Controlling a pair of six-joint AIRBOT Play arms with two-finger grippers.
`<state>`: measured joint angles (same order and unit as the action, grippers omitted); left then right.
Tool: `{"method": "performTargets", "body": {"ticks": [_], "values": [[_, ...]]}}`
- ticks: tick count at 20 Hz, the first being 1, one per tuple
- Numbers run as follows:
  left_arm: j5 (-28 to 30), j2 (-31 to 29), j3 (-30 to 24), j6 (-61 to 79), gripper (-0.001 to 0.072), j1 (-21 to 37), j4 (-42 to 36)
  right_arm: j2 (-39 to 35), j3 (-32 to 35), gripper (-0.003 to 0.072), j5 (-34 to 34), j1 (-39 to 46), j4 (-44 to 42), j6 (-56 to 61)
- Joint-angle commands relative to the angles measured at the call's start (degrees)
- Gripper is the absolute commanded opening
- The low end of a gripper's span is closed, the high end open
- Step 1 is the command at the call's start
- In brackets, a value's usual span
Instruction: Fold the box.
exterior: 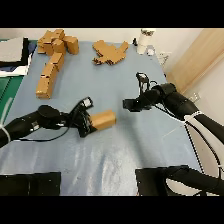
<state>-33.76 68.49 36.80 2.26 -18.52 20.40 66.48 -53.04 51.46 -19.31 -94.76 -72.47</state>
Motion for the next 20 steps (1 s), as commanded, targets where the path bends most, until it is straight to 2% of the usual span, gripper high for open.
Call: {"method": "performTargets", "body": {"ticks": [1, 6, 8, 11, 15, 20], "values": [[0.8, -4.0, 0.0, -11.0, 0.0544, 8.4, 6.5, 0.0, 0.0, 0.0004, -0.2, 0.0, 2.3, 2.0], [-0.3, -8.5, 0.0, -30.9, 0.0544, 27.2, 24.2, 0.0, 0.0, 0.0004, -0.2, 0.0, 3.0, 2.0], [-3.7, -9.4, 0.0, -35.2, 0.0544, 34.2, 27.6, 0.0, 0.0, 0.0004, -0.4, 0.0, 3.2, 2.0], [-9.1, -9.6, 0.0, -37.8, 0.0544, 42.0, 28.4, 0.0, 0.0, 0.0004, -1.6, 0.0, 3.6, 2.0], [-8.9, -9.5, 0.0, -39.3, 0.0544, 46.1, 29.0, 0.0, 0.0, 0.0004, -2.6, 0.0, 3.5, 2.0], [-0.3, -8.3, 0.0, -42.0, 0.0544, 46.1, 28.2, 0.0, 0.0, 0.0004, -3.5, 0.0, 3.5, 2.0]]}}
